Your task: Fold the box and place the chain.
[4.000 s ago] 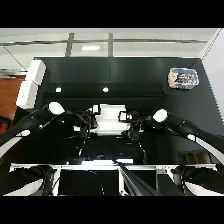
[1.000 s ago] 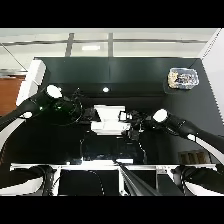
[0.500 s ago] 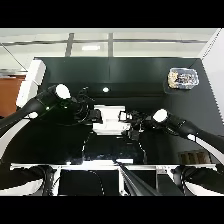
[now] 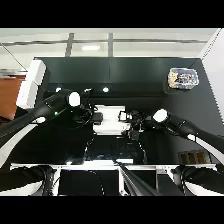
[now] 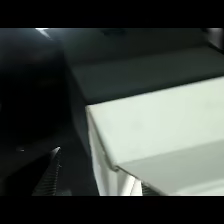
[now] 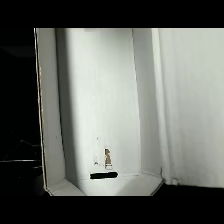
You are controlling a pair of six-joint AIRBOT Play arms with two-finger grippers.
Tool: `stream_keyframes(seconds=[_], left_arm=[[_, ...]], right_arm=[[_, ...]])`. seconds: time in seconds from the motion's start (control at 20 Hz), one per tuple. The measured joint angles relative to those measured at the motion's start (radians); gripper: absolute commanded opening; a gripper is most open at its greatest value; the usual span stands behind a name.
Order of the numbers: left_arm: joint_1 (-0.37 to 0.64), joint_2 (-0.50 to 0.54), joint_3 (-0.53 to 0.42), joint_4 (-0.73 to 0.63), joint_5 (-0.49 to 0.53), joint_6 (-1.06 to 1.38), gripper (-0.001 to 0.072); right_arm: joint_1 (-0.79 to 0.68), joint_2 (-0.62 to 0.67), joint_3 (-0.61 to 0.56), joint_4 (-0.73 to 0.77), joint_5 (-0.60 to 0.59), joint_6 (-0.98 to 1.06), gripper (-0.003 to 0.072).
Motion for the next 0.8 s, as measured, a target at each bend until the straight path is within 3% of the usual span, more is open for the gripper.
stream_keyframes(seconds=[0.35,0.75,0.8], left_arm=[[-0.125,-0.040,0.061,0.243,-0.072,-0.215,0.0546],[-0.174,-0.066,0.074,0.296,-0.063,-0.315,0.0536],[-0.176,-0.069,0.074,0.289,-0.059,-0.318,0.0437]], right_arm=[[0.000,0.000,0.000,0.000,0.000,0.000,0.0077],[0.000,0.000,0.000,0.000,0.000,0.000,0.0078],[0.000,0.000,0.000,0.000,0.000,0.000,0.0078]])
